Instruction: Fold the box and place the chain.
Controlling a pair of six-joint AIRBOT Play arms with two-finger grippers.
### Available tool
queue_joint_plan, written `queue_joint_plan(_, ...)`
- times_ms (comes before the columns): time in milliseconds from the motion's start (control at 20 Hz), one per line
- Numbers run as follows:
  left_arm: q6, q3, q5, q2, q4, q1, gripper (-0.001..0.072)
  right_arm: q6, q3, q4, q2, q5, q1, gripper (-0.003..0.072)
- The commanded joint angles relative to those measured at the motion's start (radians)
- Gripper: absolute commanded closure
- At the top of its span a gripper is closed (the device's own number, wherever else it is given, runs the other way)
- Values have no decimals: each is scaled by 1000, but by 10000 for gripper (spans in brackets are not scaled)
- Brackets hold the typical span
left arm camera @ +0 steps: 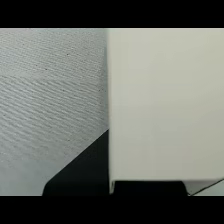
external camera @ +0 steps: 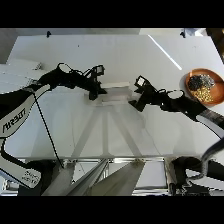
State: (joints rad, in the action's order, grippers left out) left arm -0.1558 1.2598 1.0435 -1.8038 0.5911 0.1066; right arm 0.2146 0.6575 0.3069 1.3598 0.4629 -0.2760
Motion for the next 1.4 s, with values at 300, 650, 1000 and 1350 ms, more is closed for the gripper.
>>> queue_joint_plan(300,-1,0,1,0,0,0,699,183,34,-27,2,76,0,-5)
queue_joint_plan(650,-1,0,1,0,0,0,699,217,99,-18,24,95,4,-5)
queue_joint_plan(1000,-1,0,0,0,0,0,699,265,113,11,47,191,74,-5)
queue_joint_plan(1350,-1,0,1,0,0,0,699,265,185,10,165,282,83,-5)
